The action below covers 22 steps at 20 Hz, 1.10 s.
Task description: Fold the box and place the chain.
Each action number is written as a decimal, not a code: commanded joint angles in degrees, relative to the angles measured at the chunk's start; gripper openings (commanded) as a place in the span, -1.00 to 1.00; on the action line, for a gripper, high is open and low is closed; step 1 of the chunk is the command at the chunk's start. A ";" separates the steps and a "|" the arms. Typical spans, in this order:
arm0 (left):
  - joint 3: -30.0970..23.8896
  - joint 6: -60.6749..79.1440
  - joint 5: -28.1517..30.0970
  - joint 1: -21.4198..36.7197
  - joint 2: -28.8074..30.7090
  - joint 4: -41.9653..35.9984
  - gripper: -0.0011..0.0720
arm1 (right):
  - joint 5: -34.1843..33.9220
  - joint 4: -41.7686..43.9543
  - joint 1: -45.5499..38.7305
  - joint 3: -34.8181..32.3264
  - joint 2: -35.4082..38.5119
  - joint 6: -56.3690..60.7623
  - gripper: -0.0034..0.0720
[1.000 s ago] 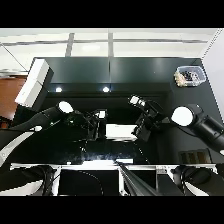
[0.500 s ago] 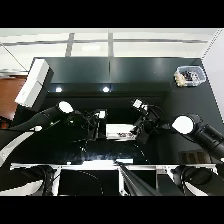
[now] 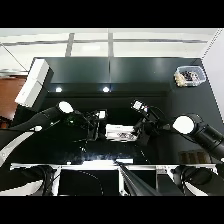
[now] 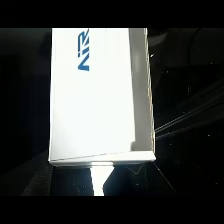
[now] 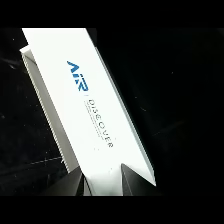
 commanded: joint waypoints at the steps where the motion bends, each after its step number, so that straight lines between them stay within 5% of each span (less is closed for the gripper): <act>1: 0.07 -0.02 -0.02 -0.02 -0.02 0.02 0.54 | 1.70 -0.11 0.02 -0.02 0.04 0.15 -0.27; 11: 0.07 -0.04 -0.02 -0.02 -0.02 0.02 0.54 | 2.14 -0.13 0.02 -0.02 0.04 0.13 -0.16; 13: 0.07 -0.04 -0.02 -0.02 -0.02 0.02 0.54 | 2.14 -0.13 0.02 -0.02 0.04 0.13 0.02; 22: 0.07 -0.02 -0.02 -0.02 -0.02 0.02 0.54 | 2.49 -0.15 0.02 -0.02 0.04 0.13 -0.11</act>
